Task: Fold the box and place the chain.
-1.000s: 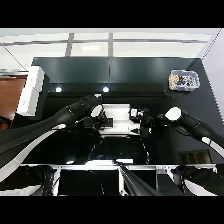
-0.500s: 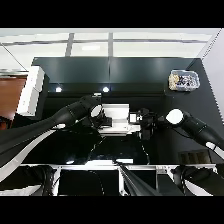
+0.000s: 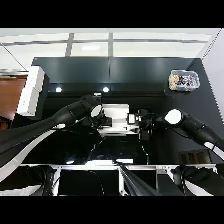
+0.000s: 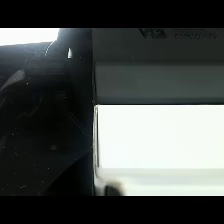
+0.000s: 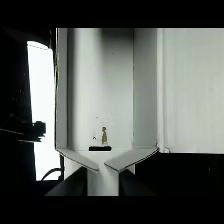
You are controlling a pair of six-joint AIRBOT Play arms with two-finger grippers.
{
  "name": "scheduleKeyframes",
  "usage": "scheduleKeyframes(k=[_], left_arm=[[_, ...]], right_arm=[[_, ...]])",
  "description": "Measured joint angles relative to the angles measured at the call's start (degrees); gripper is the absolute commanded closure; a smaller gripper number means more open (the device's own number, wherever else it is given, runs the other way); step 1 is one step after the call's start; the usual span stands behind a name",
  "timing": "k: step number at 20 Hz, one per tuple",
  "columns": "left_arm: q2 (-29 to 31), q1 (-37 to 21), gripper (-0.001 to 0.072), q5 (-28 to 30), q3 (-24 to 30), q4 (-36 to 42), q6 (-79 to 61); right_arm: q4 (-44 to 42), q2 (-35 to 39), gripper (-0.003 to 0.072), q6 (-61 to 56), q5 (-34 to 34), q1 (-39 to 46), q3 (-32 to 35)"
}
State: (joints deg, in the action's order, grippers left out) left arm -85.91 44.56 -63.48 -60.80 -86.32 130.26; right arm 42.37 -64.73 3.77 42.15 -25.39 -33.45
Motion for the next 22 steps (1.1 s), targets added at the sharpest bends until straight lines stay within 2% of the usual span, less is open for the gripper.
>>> scheduleKeyframes(k=[5,13,14,15,16,17,18,19,20,21,22], left_arm=[[0.0,-0.02,0.0681,0.02,0.0,0.0,0.02],[0.0,-0.02,0.0681,0.2,0.0,0.26,0.11],[0.0,-0.02,0.0681,0.22,0.0,0.26,0.13],[0.0,-0.02,0.0681,0.22,0.0,0.28,0.13],[0.0,-0.02,0.0681,0.28,0.0,0.31,0.15],[0.0,-0.02,0.0681,0.28,0.0,0.33,0.15],[0.0,-0.02,0.0681,0.26,0.0,0.37,0.2],[0.0,-0.07,0.0681,0.28,0.0,0.42,0.15],[0.0,-0.07,0.0681,0.28,0.0,0.44,0.13],[0.0,-0.07,0.0681,0.26,0.0,0.44,0.07],[0.0,-0.07,0.0681,0.24,0.0,0.46,0.0]], right_arm=[[-4.81,-1.7,0.0539,-0.02,-0.76,-0.74,0.0],[-13.55,-5.75,0.0559,-0.26,-7.58,-3.67,0.0],[-13.92,-5.86,0.0476,-0.68,-7.82,-3.78,0.0],[-14.27,-6.01,0.0196,-1.2,-8.0,-3.82,0.0],[-14.56,-6.1,0.0186,-2.19,-8.04,-3.89,0.0],[-14.38,-6.14,0.0544,-2.95,-8.37,-3.89,0.0],[-13.84,-6.14,0.0488,-4.52,-8.57,-3.89,0.0],[-12.85,-6.21,0.0281,-6.23,-8.66,-3.89,0.0],[-12.11,-6.21,0.0438,-7.74,-8.57,-3.89,0.0],[-11.21,-6.21,0.0659,-9.4,-8.33,-3.89,0.0],[-10.47,-6.19,0.067,-10.78,-8.41,-3.85,0.0]])
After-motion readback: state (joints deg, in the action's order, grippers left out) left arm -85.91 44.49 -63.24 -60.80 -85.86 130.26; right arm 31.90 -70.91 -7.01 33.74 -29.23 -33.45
